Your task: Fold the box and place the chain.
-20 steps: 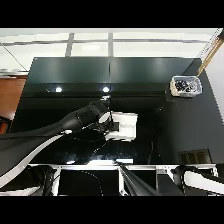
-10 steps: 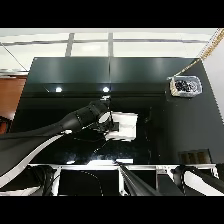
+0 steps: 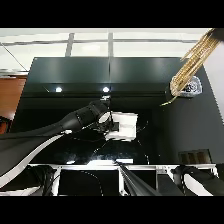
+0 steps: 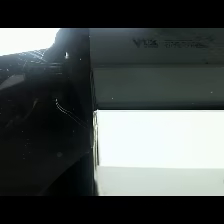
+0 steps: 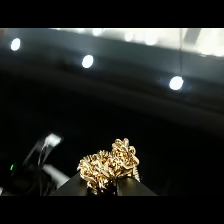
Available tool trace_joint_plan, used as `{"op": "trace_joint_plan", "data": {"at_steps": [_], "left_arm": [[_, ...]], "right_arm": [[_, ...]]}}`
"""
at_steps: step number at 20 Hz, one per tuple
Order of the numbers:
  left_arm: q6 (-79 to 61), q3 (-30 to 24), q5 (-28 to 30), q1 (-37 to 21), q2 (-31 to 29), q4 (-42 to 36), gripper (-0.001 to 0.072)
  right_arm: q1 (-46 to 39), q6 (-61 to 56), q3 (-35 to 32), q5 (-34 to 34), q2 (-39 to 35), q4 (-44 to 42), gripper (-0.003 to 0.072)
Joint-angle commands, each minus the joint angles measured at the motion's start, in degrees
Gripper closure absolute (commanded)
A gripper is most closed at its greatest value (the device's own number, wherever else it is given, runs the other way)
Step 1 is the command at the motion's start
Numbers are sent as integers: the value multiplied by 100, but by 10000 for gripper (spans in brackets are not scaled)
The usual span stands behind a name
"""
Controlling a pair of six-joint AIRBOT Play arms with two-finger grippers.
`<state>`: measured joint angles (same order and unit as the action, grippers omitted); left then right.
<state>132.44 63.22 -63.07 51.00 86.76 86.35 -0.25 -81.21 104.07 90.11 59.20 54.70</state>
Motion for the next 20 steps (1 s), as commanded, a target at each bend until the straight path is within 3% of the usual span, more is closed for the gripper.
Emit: {"op": "trace_joint_plan", "data": {"at_steps": [1, 6, 14, 20], "left_arm": [[0, 4, 0, -2, 0, 2, 681], [0, 4, 4, -4, 0, 17, 681], [0, 4, 28, -2, 0, 15, 681], [0, 4, 28, -2, 0, 15, 681]], "right_arm": [[730, 4, -490, 481, -149, 136, 681], [1600, 4, -1021, 323, -149, 111, 681], [2367, -184, -1034, -37, -142, -374, 682], [2527, -238, -1036, -813, -136, -385, 682]]}}
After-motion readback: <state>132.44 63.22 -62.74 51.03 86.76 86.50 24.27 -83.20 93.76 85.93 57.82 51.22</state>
